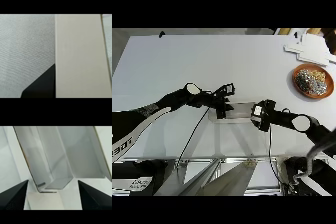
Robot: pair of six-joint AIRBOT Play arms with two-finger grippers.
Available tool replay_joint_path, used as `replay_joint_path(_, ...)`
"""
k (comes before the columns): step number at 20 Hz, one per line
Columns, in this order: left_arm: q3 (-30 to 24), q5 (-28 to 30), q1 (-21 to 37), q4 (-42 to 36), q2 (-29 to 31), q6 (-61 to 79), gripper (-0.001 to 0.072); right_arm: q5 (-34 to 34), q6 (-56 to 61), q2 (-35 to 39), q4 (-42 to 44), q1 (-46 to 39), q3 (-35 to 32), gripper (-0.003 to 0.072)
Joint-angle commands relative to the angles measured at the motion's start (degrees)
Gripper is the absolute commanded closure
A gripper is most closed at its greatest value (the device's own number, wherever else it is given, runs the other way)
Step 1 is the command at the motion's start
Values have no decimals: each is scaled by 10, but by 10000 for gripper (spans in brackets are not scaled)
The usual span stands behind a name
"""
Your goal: Fold the box and place the chain.
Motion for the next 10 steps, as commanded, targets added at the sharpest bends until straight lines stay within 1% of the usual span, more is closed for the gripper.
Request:
replay_joint_path(1, 0, 0, 0, 0, 0, 0, 701, 35, -71, -12, 77, -40, 10, -9)
replay_joint_path(4, 0, 0, 0, 0, 0, 0, 701, 78, -117, -19, 140, -56, 10, -9)
replay_joint_path(6, 0, 0, 0, 0, 0, 0, 701, 110, -153, -39, 177, -71, 10, -9)
replay_joint_path(10, 0, 0, 0, 0, 0, 0, 701, 110, -187, -73, 177, -99, 10, -9)
